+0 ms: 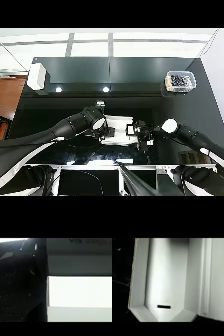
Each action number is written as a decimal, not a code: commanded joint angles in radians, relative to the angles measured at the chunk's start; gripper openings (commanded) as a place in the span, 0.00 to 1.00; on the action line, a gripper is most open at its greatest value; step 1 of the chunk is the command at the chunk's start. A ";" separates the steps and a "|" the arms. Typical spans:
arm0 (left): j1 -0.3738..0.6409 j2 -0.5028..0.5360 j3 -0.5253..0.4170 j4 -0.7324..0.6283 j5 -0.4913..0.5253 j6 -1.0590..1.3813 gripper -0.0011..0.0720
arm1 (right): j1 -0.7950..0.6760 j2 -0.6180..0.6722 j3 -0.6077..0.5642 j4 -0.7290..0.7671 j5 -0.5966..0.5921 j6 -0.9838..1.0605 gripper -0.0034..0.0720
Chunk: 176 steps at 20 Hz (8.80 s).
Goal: Fold the box and place the chain.
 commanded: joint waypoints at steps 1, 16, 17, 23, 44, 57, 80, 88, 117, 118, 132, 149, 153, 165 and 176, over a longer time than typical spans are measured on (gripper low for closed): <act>0.002 -0.001 0.000 0.004 0.003 -0.006 0.05 | -0.006 0.087 0.002 -0.089 0.059 0.123 0.90; 0.004 -0.001 0.000 0.003 0.011 -0.013 0.05 | -0.002 0.112 0.001 -0.128 0.053 0.144 0.84; 0.004 -0.001 0.000 0.003 0.011 -0.013 0.05 | 0.012 0.108 0.001 -0.115 0.047 0.146 0.59; 0.003 -0.001 0.000 0.000 0.034 -0.013 0.05 | 0.021 0.105 0.001 -0.032 0.000 0.172 0.28; 0.003 -0.001 0.000 -0.001 0.032 -0.013 0.05 | 0.021 0.055 0.001 0.100 -0.032 0.209 0.38; 0.003 -0.001 0.000 0.000 0.029 -0.013 0.05 | -0.220 0.131 0.067 -0.068 0.295 0.768 0.07; 0.004 -0.002 -0.001 -0.004 0.009 -0.013 0.05 | -0.483 -0.067 -0.013 -0.032 0.367 1.307 0.07; 0.004 -0.001 -0.001 -0.004 0.003 -0.013 0.05 | -0.382 -0.067 -0.008 0.156 0.405 1.090 0.09; 0.004 -0.001 -0.001 0.000 0.002 -0.012 0.05 | -0.029 -0.067 0.190 -0.158 0.187 1.600 0.66; 0.004 -0.001 -0.001 0.000 0.002 -0.009 0.05 | 0.006 -0.067 0.209 -0.229 0.182 1.681 0.66; 0.005 -0.001 -0.001 0.004 -0.026 -0.009 0.05 | 0.370 -0.183 0.426 -0.783 0.266 2.539 0.54; 0.004 -0.001 -0.001 0.003 -0.024 -0.009 0.05 | 0.368 -0.220 0.426 -0.761 0.303 2.543 0.07; 0.004 -0.001 -0.001 0.004 -0.024 -0.008 0.05 | 0.368 -0.220 0.426 -0.761 0.311 2.537 0.33; 0.004 -0.001 -0.001 0.004 -0.027 0.013 0.05 | 0.357 -0.182 0.426 -0.753 0.315 2.400 0.59; 0.018 0.000 -0.001 -0.002 -0.024 0.013 0.05 | 0.103 0.304 0.426 -1.274 0.531 2.182 0.56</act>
